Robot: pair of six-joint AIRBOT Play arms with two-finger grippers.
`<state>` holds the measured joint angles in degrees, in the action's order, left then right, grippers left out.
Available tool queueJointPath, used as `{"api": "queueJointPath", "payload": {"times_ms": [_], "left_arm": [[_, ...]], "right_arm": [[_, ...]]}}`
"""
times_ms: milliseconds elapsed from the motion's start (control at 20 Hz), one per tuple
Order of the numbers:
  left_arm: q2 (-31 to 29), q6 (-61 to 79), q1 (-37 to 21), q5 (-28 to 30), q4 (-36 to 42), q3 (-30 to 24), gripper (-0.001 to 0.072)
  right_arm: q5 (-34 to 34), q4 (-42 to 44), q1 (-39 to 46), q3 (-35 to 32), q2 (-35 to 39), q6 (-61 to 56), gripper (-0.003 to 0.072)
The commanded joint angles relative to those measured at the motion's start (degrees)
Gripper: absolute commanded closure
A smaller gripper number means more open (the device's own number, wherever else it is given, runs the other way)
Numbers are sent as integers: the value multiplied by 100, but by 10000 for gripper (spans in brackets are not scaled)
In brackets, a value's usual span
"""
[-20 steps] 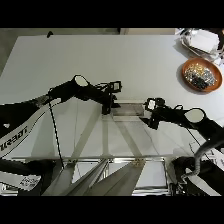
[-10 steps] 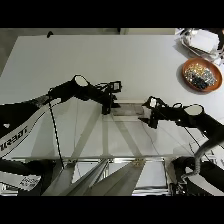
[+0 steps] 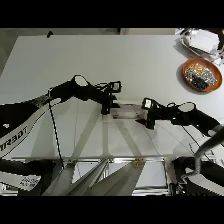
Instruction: Fold the box and place the chain.
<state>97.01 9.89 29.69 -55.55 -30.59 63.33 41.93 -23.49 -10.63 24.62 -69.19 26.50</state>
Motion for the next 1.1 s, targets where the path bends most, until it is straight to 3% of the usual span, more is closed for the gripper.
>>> {"api": "queueJointPath", "payload": {"times_ms": [0,100,250,350,400,1050], "left_arm": [[4,-4,4,26,9,0,699],[4,-4,4,24,9,0,699],[4,-4,4,24,9,0,699],[4,-4,4,26,9,0,699],[4,-4,4,24,9,0,699],[4,-4,4,26,9,0,699]], "right_arm": [[-33,-4,-72,7,-175,101,108],[-103,-4,-72,7,-271,101,114],[-127,-4,-72,7,-389,101,180],[-181,-4,-74,7,-398,101,337],[-197,-7,-74,7,-398,103,355],[-225,-20,-72,7,-378,96,344]]}}
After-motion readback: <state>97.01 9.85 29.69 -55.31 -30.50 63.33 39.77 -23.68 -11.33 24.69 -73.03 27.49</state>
